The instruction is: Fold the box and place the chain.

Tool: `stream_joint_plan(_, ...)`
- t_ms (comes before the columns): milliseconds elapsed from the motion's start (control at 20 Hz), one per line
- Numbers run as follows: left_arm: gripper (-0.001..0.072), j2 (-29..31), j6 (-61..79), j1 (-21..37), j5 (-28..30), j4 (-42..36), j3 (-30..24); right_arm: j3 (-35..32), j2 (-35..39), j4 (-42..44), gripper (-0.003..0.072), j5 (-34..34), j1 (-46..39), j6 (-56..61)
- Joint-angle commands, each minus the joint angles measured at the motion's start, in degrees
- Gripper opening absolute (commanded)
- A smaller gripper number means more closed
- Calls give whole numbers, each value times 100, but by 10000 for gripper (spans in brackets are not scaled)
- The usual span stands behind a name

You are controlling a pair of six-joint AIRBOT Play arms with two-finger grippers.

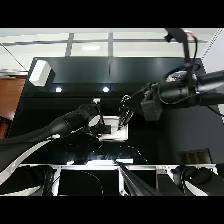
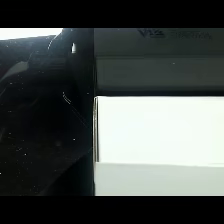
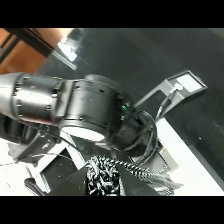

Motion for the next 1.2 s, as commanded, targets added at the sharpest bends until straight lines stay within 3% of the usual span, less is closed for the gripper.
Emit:
stream_joint_plan(0, 27, -2, 0, 7, 2, 0, -2, -42, -175, -271, 38, -24, 55, 28)
stream_joint_plan(400, 28, -2, 0, 7, 2, 0, -2, -914, -177, -1287, 38, 9, 55, 310)
stream_joint_plan(600, 28, -2, 0, 7, 4, 0, -2, -1285, -260, -627, 38, -334, 83, 275)
stream_joint_plan(800, 28, -2, 0, 7, 2, 0, -2, -1329, -428, -483, 38, -846, 275, 275)
stream_joint_plan(950, 28, -2, 0, 7, 4, 0, -2, -1390, -520, -503, 38, -651, 304, 278)
stream_joint_plan(1150, 28, -2, -2, 7, 4, -2, -2, -1895, -544, -437, 39, -970, 365, 278)
